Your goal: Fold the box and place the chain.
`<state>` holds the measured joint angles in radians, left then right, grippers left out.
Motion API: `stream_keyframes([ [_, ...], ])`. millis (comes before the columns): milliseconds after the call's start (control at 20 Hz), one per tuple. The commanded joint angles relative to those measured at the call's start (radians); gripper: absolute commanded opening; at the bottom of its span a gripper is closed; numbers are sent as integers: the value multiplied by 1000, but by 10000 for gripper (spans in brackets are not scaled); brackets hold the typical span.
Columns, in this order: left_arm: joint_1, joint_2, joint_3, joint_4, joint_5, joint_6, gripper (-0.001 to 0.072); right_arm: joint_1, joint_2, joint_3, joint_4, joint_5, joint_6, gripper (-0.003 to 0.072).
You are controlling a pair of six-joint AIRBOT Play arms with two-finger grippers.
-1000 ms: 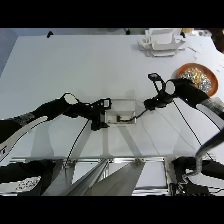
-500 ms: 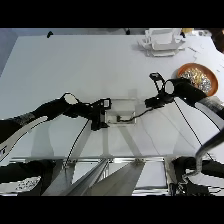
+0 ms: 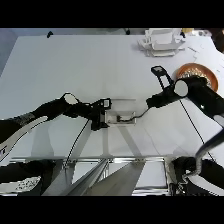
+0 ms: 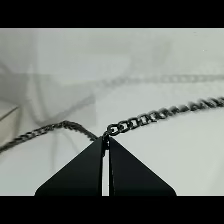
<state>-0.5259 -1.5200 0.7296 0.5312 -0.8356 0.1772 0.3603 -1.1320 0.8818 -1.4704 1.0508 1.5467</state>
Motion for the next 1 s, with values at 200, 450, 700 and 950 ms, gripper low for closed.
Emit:
stream_keyframes([
  [200, 0, 1, 0, 0, 9, 0, 179, 230, 180, 1, 215, -50, -30, 11],
  [450, 0, 1, 0, 0, 9, 0, 179, 377, 179, 1, 253, -206, -29, 11],
  [700, 0, 1, 0, 0, 9, 0, 179, 426, 179, 1, 352, -299, -28, 11],
  [950, 0, 1, 0, 0, 9, 0, 179, 426, 161, 1, 350, -311, -5, 11],
])
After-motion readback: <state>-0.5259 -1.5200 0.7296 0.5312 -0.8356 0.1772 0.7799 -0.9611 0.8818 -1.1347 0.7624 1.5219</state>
